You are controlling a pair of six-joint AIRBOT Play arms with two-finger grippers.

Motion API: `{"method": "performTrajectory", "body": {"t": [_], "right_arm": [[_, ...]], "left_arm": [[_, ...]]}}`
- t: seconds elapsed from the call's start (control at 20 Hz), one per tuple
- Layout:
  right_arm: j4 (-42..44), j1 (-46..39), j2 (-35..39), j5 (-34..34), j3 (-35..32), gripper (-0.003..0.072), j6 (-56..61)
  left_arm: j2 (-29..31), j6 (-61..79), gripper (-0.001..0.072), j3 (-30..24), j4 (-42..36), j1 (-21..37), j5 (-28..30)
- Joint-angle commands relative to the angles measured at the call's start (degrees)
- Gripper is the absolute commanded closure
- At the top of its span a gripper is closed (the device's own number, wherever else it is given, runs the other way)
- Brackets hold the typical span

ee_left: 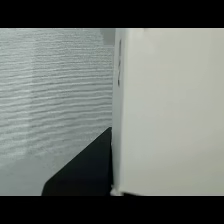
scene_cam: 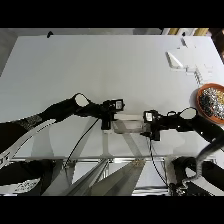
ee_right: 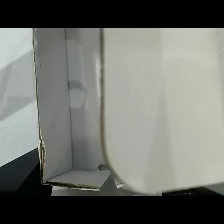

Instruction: Fold the box and place the chain.

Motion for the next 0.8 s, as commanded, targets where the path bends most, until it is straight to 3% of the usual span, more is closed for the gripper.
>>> {"method": "performTrajectory", "body": {"t": [0.0, 0.55, 0.65, 0.75], "right_arm": [[0.81, 0.04, -0.04, -1.09, 0.00, 0.0052, -0.04], [0.68, 0.04, -2.60, -1.88, 0.00, 0.0059, -0.02], [0.68, 0.04, -2.60, -1.95, 0.00, 0.0172, -0.04], [0.61, 0.04, -2.60, -1.97, 0.00, 0.0217, -0.04]], "left_arm": [[-0.02, 0.00, 0.0700, 0.02, -0.09, 0.00, 0.09], [-0.02, 0.00, 0.0700, 0.02, -0.09, 0.00, 0.09], [-0.02, -0.02, 0.0700, 0.02, -0.07, 0.00, 0.11], [-0.02, -0.02, 0.0700, 0.02, -0.07, 0.00, 0.09]]}}
